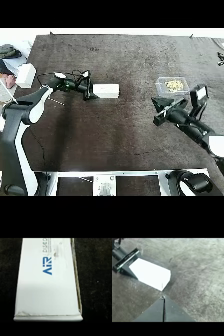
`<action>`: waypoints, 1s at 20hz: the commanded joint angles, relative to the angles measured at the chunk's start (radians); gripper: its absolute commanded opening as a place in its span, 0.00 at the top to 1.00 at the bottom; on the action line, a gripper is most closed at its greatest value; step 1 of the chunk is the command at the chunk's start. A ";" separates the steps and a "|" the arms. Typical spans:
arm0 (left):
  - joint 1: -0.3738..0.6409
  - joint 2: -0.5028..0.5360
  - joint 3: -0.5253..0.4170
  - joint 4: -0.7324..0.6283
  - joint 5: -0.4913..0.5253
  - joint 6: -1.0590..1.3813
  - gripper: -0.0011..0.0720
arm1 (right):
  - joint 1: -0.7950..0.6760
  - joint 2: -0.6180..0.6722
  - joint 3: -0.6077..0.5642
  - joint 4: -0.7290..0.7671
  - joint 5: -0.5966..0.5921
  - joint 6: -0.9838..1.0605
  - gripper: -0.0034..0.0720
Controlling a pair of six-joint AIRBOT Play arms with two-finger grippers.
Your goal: Fold the box and place the chain.
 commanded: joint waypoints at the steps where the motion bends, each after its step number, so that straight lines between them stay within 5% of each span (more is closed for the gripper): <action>1: -0.001 0.000 0.000 -0.003 -0.002 0.000 0.60 | 0.000 0.064 -0.087 0.007 -0.040 0.003 0.97; 2: -0.001 0.000 0.000 -0.005 0.000 0.000 0.61 | 0.000 0.064 -0.095 0.007 -0.040 0.003 0.97; 3: -0.001 0.002 0.000 -0.021 -0.006 -0.014 0.91 | 0.000 0.064 -0.098 0.007 -0.040 0.003 0.97; 4: 0.004 0.007 0.000 -0.053 -0.012 -0.025 0.97 | 0.000 0.064 -0.098 0.007 -0.041 0.003 0.97; 10: 0.109 0.203 0.000 -0.158 0.175 -0.251 0.98 | 0.000 0.064 -0.098 0.007 -0.053 0.003 0.97; 15: 0.272 0.371 -0.021 0.081 0.476 -0.641 0.98 | 0.000 0.064 -0.098 0.007 -0.068 0.003 0.97; 20: 0.368 0.525 -0.338 0.180 0.851 -0.874 0.98 | 0.000 0.064 -0.098 0.007 -0.075 0.003 0.97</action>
